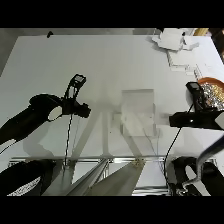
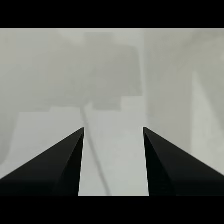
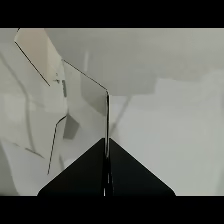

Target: Fold the box and place the chain.

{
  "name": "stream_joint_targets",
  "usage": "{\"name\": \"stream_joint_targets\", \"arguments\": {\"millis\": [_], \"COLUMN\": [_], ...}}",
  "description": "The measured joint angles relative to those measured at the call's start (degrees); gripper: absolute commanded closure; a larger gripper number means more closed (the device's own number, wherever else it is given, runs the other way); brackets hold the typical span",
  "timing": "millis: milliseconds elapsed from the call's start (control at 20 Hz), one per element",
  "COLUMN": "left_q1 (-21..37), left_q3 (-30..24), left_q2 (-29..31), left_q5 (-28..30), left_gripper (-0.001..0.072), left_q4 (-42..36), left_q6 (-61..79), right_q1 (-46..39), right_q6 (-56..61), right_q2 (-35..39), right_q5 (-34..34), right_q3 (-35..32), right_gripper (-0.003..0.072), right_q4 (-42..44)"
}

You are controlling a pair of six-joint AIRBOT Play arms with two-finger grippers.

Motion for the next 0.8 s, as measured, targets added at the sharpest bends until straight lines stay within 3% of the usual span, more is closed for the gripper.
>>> {"name": "stream_joint_targets", "arguments": {"millis": [450,800], "left_q1": [0.0,0.0], "left_q3": [-0.02,-0.04], "left_q2": [-0.79,-8.0], "left_q5": [3.87,5.27], "left_gripper": [0.0301,0.0299], "left_q4": [-1.99,-7.21], "left_q6": [-0.63,1.36], "right_q1": [7.93,8.59], "right_q6": [2.73,2.91], "right_q2": [0.76,0.79], "right_q5": [-5.86,-6.62], "right_q3": [-2.75,-2.89], "right_gripper": [0.0666,0.0665], "right_q4": [3.89,4.48]}}
